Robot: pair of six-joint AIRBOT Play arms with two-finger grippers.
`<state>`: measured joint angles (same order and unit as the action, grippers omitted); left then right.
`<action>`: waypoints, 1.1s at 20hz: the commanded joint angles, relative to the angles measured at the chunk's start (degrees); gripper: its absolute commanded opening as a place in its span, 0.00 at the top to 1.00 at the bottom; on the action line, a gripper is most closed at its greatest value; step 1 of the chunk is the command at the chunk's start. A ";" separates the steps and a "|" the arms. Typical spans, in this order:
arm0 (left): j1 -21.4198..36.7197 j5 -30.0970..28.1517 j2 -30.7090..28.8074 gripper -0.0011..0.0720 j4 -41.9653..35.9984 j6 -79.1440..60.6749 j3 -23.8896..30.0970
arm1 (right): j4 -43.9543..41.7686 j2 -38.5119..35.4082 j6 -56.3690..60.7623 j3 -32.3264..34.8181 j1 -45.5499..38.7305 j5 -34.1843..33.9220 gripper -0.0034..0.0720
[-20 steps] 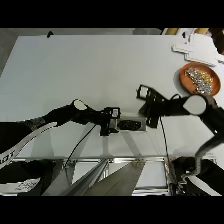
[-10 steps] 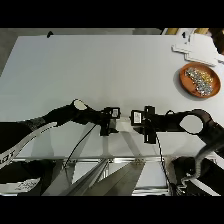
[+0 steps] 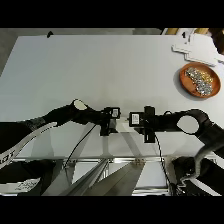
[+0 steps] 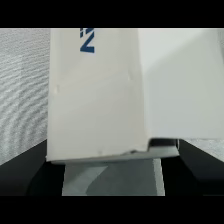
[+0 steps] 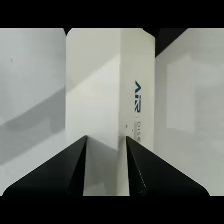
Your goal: Fold the box and place the chain.
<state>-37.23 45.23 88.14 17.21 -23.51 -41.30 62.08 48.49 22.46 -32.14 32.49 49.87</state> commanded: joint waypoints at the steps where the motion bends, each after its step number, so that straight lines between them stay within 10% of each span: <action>1: 0.00 0.00 -0.02 0.75 0.00 -0.02 -0.02 | 0.66 0.33 -0.04 0.00 0.04 -1.42 0.58; 12: 0.00 -0.02 -0.02 0.75 0.00 -0.02 -0.02 | 1.27 1.01 -0.04 0.00 0.00 -1.03 0.85; 22: 0.00 -0.02 -0.02 0.75 0.02 -0.02 -0.02 | 1.33 0.98 -0.04 0.00 0.00 -1.97 0.85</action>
<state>-37.23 45.15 88.14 17.19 -23.49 -41.30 63.44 49.45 22.41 -32.14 32.51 48.42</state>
